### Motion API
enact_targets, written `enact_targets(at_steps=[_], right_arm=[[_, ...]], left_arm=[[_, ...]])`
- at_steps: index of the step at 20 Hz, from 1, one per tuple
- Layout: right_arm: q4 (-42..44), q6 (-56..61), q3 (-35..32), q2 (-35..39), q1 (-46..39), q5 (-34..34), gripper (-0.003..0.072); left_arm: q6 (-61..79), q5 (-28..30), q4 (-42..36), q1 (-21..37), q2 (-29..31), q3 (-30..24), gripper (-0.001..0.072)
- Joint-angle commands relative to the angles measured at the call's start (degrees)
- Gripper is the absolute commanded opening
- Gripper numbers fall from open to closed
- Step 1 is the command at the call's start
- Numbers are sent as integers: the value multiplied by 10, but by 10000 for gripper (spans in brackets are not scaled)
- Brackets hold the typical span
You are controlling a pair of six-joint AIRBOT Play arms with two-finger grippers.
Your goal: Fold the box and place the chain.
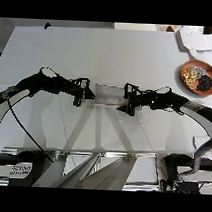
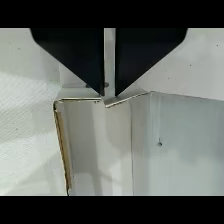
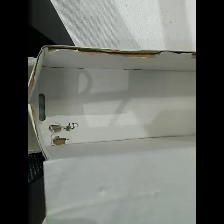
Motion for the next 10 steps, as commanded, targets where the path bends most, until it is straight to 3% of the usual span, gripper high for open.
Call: enact_targets(at_steps=[1, 8, 9, 10], right_arm=[[0, 1, 0, 0, 0, -1, 516], [0, 1, 0, 0, 0, -1, 516], [0, 1, 0, 0, 0, -1, 516], [0, 1, 0, 0, 0, -1, 516]], left_arm=[[3, 0, -4, -6, -1, -1, 59], [0, -2, -4, -16, -18, -1, 61], [0, -2, -4, -16, -18, -1, 90], [0, -2, -4, -16, -18, -1, 163]])
